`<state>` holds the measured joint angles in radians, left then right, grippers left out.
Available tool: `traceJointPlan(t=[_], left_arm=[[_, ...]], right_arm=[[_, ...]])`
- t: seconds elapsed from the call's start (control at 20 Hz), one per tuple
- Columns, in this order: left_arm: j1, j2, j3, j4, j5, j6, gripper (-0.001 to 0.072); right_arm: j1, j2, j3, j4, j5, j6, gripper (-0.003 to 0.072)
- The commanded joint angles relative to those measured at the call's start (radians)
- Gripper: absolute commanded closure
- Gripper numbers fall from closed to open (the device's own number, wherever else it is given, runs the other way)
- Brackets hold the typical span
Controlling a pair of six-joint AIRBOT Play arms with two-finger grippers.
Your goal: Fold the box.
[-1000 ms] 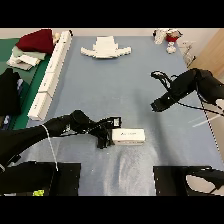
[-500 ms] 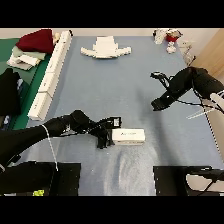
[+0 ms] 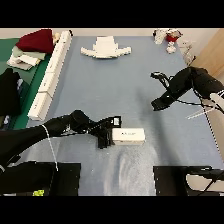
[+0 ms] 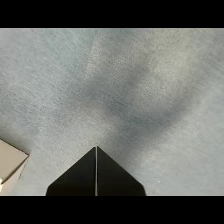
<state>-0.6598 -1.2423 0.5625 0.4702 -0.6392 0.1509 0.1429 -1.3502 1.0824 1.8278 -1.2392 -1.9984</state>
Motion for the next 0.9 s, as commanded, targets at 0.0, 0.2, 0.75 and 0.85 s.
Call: traceJointPlan(t=[0.0,0.2,0.75,0.85], left_arm=[[0.041,0.051,0.007,0.026,0.010,-0.160,0.0239],[0.212,0.180,0.007,0.143,0.101,-0.468,0.0239],[0.727,-0.200,0.407,0.384,0.207,-0.938,0.0239],[0.751,-0.281,0.483,0.384,0.196,-0.938,0.0239]], right_arm=[[0.000,0.000,0.001,0.000,0.000,0.000,0.0680],[0.000,0.000,0.001,0.000,0.000,0.000,0.0680],[0.000,0.000,0.001,0.000,0.000,0.001,0.0680],[0.000,0.000,0.001,0.000,0.000,0.000,0.0680]])
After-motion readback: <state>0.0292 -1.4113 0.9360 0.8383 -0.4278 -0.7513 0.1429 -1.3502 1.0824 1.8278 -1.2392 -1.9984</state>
